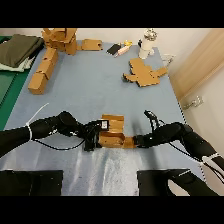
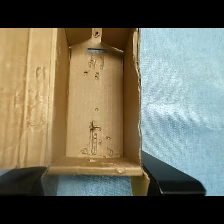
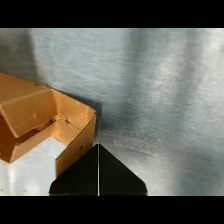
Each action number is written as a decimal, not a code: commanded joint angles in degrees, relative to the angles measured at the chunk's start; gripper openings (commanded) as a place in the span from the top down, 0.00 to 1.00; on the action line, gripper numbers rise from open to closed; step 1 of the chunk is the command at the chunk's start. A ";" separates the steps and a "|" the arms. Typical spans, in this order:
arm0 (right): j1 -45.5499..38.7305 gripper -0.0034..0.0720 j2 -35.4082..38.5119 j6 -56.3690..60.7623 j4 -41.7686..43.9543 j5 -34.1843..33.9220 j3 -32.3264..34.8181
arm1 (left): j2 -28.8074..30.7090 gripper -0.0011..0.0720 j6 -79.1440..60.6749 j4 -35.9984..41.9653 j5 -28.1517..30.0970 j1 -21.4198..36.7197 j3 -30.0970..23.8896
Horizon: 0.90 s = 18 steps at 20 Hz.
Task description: Fold the box.
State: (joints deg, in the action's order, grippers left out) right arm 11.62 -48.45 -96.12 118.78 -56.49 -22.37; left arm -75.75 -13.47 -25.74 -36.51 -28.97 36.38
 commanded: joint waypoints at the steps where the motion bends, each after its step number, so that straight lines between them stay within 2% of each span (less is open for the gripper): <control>1: 0.00 0.95 -0.04 -0.96 2.10 -1.11 -1.99 | 0.02 0.24 -0.02 0.00 0.00 0.02 0.04; 9: 5.40 0.95 -0.85 -1.90 9.64 1.44 -3.06 | 0.02 0.24 -0.02 0.00 0.02 0.02 0.04; 10: 5.84 0.93 -0.85 -1.88 9.57 1.33 -3.96 | 0.02 0.24 -0.02 0.00 0.00 0.02 0.04; 11: 6.10 0.76 -0.87 -1.88 9.31 1.11 -5.07 | 0.02 0.24 -0.02 0.00 0.00 0.02 0.04; 12: 6.14 0.73 -0.87 -1.84 8.92 0.81 -6.03 | 0.02 0.24 -0.02 0.00 0.00 0.02 0.04; 17: 6.25 0.73 -0.87 -0.13 7.28 0.31 -7.50 | 0.02 0.24 -0.02 0.00 0.00 0.02 0.04; 18: 6.25 0.66 -0.87 -0.09 7.17 0.11 -7.50 | 0.02 0.24 0.00 0.00 0.00 0.02 0.04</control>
State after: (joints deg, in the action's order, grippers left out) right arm 17.65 -49.28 -97.06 126.69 -55.94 -29.30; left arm -75.72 -13.47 -25.74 -36.51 -28.97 36.38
